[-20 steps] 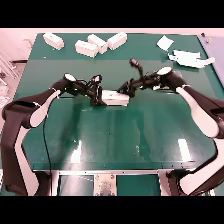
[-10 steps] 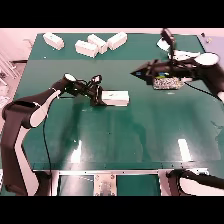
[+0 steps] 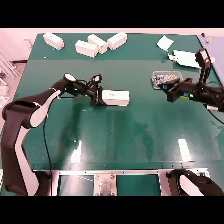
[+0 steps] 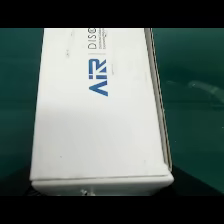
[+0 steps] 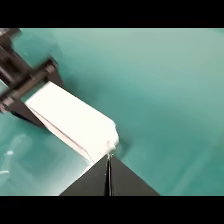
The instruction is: Fold the box and place the chain.
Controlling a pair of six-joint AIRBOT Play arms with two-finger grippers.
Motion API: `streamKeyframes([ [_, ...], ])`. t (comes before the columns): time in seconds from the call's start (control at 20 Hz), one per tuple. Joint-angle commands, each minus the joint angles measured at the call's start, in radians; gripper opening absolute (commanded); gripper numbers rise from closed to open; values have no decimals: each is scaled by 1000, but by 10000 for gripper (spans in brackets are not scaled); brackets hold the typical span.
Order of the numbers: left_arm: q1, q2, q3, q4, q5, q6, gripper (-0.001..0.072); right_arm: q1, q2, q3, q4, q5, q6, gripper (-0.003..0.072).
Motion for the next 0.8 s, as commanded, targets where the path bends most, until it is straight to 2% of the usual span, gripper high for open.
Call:
streamKeyframes([
  [0.0, 0, 1, 1, -19, -8, 0, 410, -28, 37, -85, -5, -13, 6, 5],
  [0.15, 3, 9, 4, -38, 8, -1, 407, -28, 37, -90, -6, -11, 6, 6],
  [0.2, 3, 18, 4, -43, 16, -1, 387, -28, 38, -90, -6, -11, 6, 5],
  [0.25, 6, 28, 4, -42, 29, -1, 287, -28, 38, -90, -6, -11, 6, 5],
  [0.35, 23, 54, 6, -39, 55, -32, 288, -28, 39, -90, -6, -11, 6, 6],
  [0.4, 35, 68, 6, -37, 65, -66, 236, -28, 39, -90, -8, -11, 6, 5],
  [0.45, 52, 85, 6, -22, 63, -90, 15, -28, 39, -90, -9, -11, 6, 5],
  [0.75, 169, 198, 3, -3, 105, -357, 16, -28, 39, -90, -8, -11, 18, 6],
])
